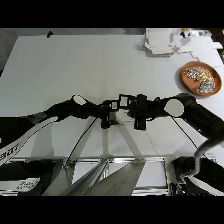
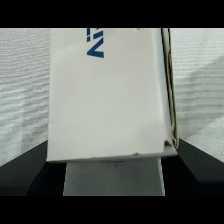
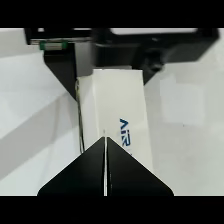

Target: Fold the box and place the chain.

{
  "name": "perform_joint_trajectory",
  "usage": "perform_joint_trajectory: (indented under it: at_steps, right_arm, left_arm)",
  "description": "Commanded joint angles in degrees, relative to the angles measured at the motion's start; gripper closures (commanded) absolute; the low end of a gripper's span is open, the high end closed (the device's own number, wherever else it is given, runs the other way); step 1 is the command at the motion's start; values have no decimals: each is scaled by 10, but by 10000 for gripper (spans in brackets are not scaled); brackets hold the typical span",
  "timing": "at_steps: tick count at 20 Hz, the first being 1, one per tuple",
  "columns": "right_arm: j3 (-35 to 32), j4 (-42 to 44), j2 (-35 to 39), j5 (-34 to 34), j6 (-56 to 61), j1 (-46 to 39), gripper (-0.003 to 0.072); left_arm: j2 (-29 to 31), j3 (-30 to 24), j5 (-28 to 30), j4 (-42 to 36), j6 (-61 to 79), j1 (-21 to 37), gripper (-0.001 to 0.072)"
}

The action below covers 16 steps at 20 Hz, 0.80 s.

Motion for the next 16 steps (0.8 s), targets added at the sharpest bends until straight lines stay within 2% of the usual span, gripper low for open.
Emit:
perform_joint_trajectory:
  at_steps: [1, 9, 16]
  right_arm:
    - [0, 0, -10, 2, 22, -8, 670]
    - [-4, 0, -24, 25, 22, -8, 670]
    - [-35, 0, -24, 19, 22, -8, 670]
  left_arm:
    - [0, 0, 0, 0, 0, 0, 640]
    - [0, 0, 0, 0, 0, 0, 640]
    - [0, 0, 0, 0, 0, 0, 640]
